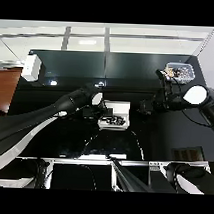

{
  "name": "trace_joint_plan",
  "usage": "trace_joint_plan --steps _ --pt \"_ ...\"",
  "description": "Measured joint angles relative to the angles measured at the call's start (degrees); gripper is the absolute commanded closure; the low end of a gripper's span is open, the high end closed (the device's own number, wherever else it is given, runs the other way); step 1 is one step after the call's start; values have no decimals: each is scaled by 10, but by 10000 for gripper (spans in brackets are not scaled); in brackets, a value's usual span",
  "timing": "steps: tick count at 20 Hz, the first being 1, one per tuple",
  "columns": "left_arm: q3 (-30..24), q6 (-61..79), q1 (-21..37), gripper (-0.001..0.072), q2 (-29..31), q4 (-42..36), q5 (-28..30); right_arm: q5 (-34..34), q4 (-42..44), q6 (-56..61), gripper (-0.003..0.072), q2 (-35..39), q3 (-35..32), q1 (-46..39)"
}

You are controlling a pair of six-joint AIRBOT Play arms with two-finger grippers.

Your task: Fold the box and place the chain.

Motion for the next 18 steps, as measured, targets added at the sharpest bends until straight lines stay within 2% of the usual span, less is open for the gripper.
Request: trace_joint_plan --steps 3,6,9,12,13,15,17,18 --pt "5 9 0 279 12 4 -9 -6 -2 -2 442 0 0 0" --pt "1 48 -8 282 63 49 -25 -8 -4 -3 442 0 0 0" --pt "-39 71 -5 287 169 142 -41 -11 -5 -3 442 0 0 0" --pt "-136 77 54 287 287 205 -19 -17 -6 -3 441 0 0 0" --pt "-175 82 86 287 316 197 -7 -20 -7 -3 442 0 0 0" --pt "-257 138 165 286 355 116 40 -25 -7 -3 442 0 0 0" --pt "-323 278 235 285 363 -45 79 -30 -7 -3 441 0 0 0" --pt "-349 374 264 245 356 -132 89 -32 -7 -3 441 0 0 0"
